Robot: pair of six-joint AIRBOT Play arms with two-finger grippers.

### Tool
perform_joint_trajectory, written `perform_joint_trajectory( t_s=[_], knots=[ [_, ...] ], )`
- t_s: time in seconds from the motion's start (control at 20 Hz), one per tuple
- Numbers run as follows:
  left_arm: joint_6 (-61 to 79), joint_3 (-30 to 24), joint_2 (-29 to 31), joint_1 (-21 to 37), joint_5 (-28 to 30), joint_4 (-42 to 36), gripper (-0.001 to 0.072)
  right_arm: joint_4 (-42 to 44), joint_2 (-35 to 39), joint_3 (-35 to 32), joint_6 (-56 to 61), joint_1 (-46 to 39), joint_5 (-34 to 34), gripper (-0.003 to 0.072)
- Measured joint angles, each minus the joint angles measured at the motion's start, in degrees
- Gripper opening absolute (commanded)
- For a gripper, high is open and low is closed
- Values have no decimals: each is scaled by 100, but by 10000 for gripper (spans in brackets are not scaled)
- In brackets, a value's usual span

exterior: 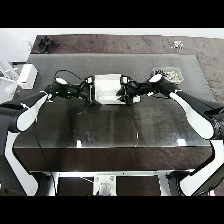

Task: Fold the box and place the chain.

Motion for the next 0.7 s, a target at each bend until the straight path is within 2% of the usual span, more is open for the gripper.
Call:
perform_joint_trajectory(
  t_s=[0.05, 0.1, 0.15, 0.2, 0.25, 0.65, 0.7],
  knots=[
    [-2, 0, 0, 0, 0, 0, 511, 11, -7, 0, -2, 2, 0, 497],
    [2, 0, 0, -2, -2, 0, 511, 17, -9, 0, -9, 9, -9, 552],
    [0, -2, 0, -2, -13, 2, 511, 13, -9, 0, -20, 9, -7, 554],
    [-2, -2, 0, -2, -13, 2, 511, 13, -9, 0, -20, 9, -4, 668],
    [0, -2, 0, -4, -13, 2, 511, 4, -9, 0, -31, 9, -4, 720],
    [-7, -4, 0, -9, -9, -4, 512, -146, -9, 0, -125, 9, 74, 711],
    [-7, -4, 0, -9, -9, -4, 511, -155, -9, 0, -125, 9, 76, 587]
  ],
)
